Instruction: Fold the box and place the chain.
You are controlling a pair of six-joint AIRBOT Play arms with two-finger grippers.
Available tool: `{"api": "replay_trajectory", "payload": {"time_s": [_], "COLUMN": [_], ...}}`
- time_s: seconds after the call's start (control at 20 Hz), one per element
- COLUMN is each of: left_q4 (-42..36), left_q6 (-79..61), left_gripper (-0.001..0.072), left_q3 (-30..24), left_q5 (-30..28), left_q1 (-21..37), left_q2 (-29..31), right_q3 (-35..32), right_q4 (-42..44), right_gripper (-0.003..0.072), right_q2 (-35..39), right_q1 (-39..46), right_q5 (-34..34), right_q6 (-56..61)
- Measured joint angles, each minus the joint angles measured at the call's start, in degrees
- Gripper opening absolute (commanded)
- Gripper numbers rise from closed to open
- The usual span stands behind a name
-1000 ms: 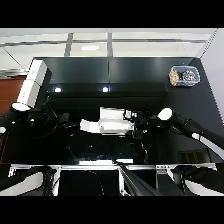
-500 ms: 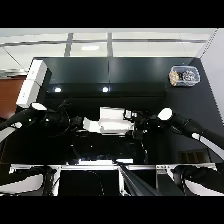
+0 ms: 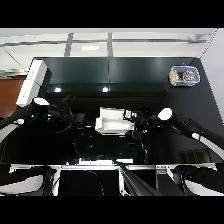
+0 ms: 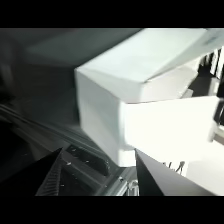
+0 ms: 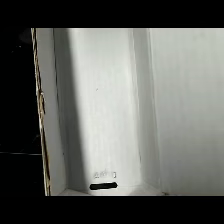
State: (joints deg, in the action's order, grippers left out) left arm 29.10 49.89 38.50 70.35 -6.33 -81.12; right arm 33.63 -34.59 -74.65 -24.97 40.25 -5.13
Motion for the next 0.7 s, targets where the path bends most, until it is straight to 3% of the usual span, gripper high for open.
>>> {"api": "replay_trajectory", "payload": {"time_s": [0.55,0.7], "left_q4": [3.7,8.1], "left_q6": [7.8,13.7], "left_gripper": [0.0497,0.0408], "left_q3": [8.2,10.4], "left_q5": [-3.7,-5.0], "left_q1": [-10.7,-13.4], "left_q2": [0.0,0.0], "right_q3": [0.0,0.0], "right_q4": [0.0,0.0], "right_gripper": [0.024,0.024], "right_q2": [0.0,0.0], "right_q1": [0.0,0.0], "right_q5": [0.0,0.0], "right_q6": [0.0,0.0]}}
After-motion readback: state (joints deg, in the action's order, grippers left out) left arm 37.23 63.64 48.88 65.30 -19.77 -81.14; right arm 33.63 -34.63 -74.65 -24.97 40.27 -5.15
